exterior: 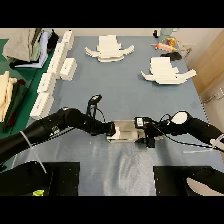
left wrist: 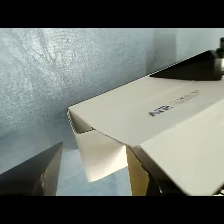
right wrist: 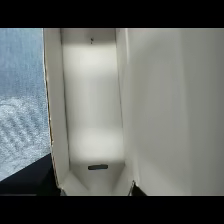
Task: Fold the box.
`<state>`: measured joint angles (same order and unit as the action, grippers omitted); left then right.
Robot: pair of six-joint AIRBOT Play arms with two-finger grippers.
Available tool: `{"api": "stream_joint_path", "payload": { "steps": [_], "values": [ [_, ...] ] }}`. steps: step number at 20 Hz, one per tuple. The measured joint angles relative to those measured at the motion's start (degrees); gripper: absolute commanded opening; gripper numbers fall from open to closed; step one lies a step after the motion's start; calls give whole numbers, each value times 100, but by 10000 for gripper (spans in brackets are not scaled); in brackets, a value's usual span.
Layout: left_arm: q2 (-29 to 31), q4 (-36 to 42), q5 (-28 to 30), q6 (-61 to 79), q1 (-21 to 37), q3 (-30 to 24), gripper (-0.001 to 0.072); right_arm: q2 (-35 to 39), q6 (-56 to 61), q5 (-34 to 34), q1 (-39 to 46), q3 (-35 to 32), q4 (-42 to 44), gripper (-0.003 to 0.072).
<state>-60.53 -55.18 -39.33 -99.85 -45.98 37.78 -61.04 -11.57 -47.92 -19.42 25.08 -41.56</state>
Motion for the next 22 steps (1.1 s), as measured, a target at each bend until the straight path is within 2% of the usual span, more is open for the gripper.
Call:
{"api": "stream_joint_path", "payload": {
  "steps": [8, 14, 16, 19, 20, 21, 22],
  "values": [
    [-979, -1609, -922, -2009, -713, 1071, 588, 0, 0, 0, 0, 0, 0, 406],
    [-1641, -2302, -1458, -2828, -1080, 1788, 586, 0, 0, -2, 0, 0, 0, 406],
    [-1853, -2455, -1609, -3021, -1167, 1974, 445, 0, 0, 0, 0, 0, 0, 406],
    [-2041, -2656, -1768, -3270, -1255, 2127, 407, 0, 2, 2, 0, 0, 7, 406],
    [-2076, -2695, -1797, -3331, -1272, 2157, 335, 0, 2, 2, 2, 0, 2, 406],
    [-2100, -2728, -1840, -3403, -1285, 2175, 182, 0, 2, 2, 2, 0, 7, 406],
    [-2118, -2765, -1873, -3471, -1292, 2186, 146, 0, 7, -2, 2, 2, 24, 406]
  ]
}}
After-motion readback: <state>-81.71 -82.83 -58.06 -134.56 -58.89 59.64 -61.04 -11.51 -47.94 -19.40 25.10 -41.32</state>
